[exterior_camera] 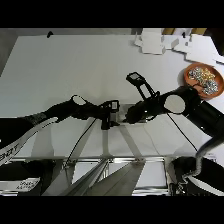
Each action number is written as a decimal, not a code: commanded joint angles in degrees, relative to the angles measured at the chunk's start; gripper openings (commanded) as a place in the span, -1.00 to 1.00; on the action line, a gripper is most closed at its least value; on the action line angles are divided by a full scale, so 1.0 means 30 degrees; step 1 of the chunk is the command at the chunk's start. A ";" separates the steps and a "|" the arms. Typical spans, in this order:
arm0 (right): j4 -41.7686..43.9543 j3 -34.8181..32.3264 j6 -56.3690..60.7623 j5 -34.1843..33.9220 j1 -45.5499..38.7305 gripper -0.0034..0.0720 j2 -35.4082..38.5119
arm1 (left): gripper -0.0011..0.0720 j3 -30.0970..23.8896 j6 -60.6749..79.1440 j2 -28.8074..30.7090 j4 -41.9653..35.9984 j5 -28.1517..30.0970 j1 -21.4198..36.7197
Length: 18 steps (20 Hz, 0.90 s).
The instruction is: Fold the box and place the chain.
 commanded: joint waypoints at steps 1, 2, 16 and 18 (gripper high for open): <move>-0.3614 0.2404 0.0066 0.3009 -0.0051 -0.38 -0.0146 | -0.22 0.0007 0.0000 0.0007 0.0000 0.0007 0.0007; -0.4371 0.2812 0.0066 0.3650 -0.0372 -0.38 -0.0146 | -0.22 0.0007 0.0000 0.0007 0.0000 0.0000 0.0000; -0.3271 0.0641 -0.0015 0.1093 -1.0353 -0.40 -0.2535 | -0.22 0.0007 0.0000 0.0007 0.0000 0.0007 0.0000; -0.2943 0.0539 -0.0022 0.0750 -1.0353 -0.36 -0.3570 | -0.22 0.0007 0.0000 0.0007 0.0000 0.0007 0.0007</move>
